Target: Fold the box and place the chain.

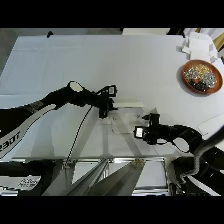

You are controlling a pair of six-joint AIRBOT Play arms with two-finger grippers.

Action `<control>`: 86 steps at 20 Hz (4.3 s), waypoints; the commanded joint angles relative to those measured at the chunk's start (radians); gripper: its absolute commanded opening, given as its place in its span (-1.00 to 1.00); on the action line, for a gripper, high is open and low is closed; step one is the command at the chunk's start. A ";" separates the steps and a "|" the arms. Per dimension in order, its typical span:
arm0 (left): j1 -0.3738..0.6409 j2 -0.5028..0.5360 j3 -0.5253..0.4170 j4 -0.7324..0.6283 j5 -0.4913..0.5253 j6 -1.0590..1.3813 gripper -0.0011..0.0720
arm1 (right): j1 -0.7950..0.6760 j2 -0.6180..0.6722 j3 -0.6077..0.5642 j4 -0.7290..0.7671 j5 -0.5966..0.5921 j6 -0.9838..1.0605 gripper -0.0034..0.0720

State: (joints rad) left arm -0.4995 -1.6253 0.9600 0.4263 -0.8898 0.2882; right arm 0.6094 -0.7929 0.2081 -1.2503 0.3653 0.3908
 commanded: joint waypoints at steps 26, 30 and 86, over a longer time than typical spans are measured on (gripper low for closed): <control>0.000 0.000 -0.001 0.000 0.000 0.000 -0.95 | -0.293 -0.046 0.144 0.399 0.226 -0.361 0.93; 0.000 0.000 -0.001 0.000 0.000 0.000 -0.95 | -0.345 -0.145 0.183 0.458 0.284 -0.456 0.94; -0.001 0.000 -0.001 0.000 -0.001 0.000 -0.95 | -0.438 -0.534 0.319 0.652 0.476 -0.844 0.22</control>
State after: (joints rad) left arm -0.5003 -1.6253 0.9596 0.4271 -0.8917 0.2886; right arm 0.1711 -1.3239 0.5282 -0.5980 0.8566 -0.4419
